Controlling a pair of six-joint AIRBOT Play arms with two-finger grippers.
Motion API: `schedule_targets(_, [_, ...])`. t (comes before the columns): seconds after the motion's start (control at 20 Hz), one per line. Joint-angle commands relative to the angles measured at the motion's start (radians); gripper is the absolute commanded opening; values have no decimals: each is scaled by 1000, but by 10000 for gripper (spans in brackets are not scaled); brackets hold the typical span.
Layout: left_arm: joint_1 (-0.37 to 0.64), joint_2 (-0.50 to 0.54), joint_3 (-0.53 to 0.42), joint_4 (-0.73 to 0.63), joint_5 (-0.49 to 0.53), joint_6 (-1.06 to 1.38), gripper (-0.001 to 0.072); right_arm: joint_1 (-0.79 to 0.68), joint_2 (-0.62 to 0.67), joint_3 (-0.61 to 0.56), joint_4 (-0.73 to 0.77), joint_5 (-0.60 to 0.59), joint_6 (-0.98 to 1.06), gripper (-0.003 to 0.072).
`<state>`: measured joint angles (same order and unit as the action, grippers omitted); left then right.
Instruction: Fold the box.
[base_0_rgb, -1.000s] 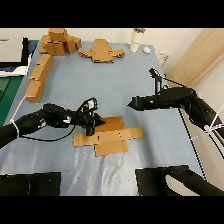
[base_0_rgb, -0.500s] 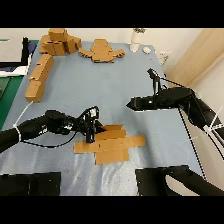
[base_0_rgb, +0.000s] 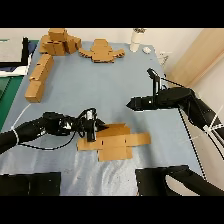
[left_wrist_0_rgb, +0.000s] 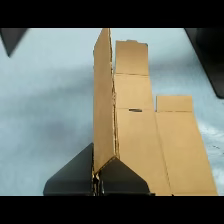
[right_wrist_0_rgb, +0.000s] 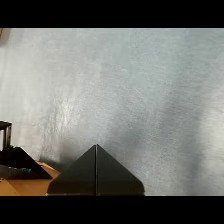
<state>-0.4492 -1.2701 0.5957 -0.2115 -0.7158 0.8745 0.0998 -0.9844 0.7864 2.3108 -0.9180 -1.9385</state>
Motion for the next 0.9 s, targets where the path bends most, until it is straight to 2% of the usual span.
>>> schedule_targets(0.0, [0, 12, -22, -78, 0, 104, 14, 1, 0, 0, 2, 2, 1, 3])
schedule_targets(0.25, [-7, -2, -70, -62, 36, 150, 14, 1, 0, 0, 9, 10, 1, 3])
schedule_targets(0.5, [-77, -1, -72, -13, 120, 164, 14, 2, 0, 0, 17, 12, 0, 3])
schedule_targets(0.7, [-81, -1, -73, -13, 120, 130, 15, 2, 1, 0, 17, 11, 0, 3])
schedule_targets(0.85, [-81, 0, -78, -5, 67, 74, 15, 2, 1, 0, 17, 11, 0, 3])
